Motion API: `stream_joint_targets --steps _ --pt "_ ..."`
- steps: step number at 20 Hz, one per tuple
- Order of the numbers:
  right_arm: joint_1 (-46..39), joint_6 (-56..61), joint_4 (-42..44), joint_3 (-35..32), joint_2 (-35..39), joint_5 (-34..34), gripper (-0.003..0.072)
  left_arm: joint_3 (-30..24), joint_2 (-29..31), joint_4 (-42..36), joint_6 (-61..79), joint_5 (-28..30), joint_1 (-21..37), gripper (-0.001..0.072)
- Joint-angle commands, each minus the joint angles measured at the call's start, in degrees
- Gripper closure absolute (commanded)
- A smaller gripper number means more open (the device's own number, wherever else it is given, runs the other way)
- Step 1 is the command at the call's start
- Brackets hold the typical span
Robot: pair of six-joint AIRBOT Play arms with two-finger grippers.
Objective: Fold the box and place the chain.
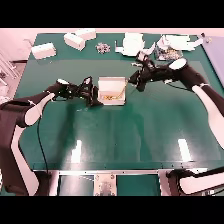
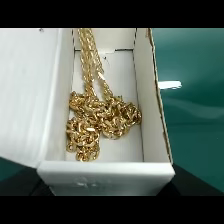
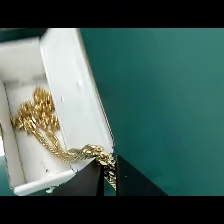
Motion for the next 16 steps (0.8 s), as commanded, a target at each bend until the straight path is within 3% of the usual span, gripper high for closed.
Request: stream_joint_targets --steps 1,4,8,16 --pt "0.1 5.8 0.7 0.0 8.7 0.7 0.0683 0.0 0.0 0.0 0.0 0.0 0.0 0.0241" --pt "1.8 6.1 0.7 0.1 16.2 -1.7 0.0684 0.0 0.0 0.0 0.0 0.0 0.0 0.024" --pt "7.0 7.3 0.7 1.0 22.9 -14.0 0.0685 0.0 0.0 0.0 0.0 0.0 0.0 0.0241" --pt "14.3 14.8 -0.2 9.5 23.1 -16.6 0.0686 0.0 0.0 0.0 0.0 0.0 0.0 0.0241"
